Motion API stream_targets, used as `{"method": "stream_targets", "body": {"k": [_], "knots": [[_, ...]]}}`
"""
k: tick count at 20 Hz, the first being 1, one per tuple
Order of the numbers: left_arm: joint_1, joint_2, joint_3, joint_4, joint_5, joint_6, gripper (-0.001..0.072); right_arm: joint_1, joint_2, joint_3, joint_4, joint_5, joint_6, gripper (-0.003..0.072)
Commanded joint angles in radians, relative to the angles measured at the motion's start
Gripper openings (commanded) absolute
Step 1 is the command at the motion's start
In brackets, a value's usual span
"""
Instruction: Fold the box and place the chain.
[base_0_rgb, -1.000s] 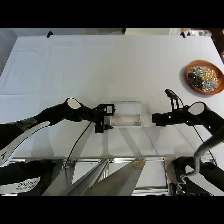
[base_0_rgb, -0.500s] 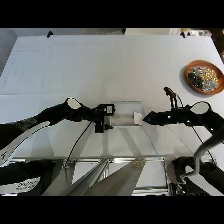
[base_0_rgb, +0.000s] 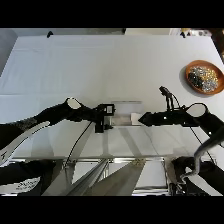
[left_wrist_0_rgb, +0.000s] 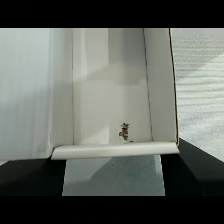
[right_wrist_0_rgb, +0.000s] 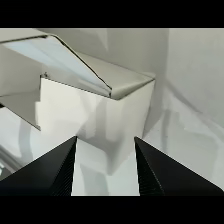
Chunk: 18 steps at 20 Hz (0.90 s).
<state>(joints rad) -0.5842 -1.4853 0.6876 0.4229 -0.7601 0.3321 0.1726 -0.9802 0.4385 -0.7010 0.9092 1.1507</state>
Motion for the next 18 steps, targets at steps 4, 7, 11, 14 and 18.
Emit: {"method": "stream_targets", "body": {"k": [4,7,11,14,18], "knots": [[0.001,0.001,0.0,0.0,0.0,0.0,0.0273,0.15,-0.085,0.131,-0.259,-0.044,0.355,0.0442],[0.001,0.001,0.0,0.0,0.0,0.0,0.0273,0.251,-0.131,0.203,-0.455,-0.01,0.592,0.0454],[0.001,0.001,0.0,0.0,0.0,0.0,0.0273,0.356,-0.176,0.264,-0.56,-0.004,0.757,0.0454],[0.001,0.001,0.0,0.0,0.0,0.0,0.0273,0.428,-0.232,0.309,-0.612,0.027,0.828,0.0452],[0.001,0.001,0.0,0.0,0.0,0.0,0.0273,0.509,-0.271,0.35,-0.718,0.074,0.922,0.0408]]}}
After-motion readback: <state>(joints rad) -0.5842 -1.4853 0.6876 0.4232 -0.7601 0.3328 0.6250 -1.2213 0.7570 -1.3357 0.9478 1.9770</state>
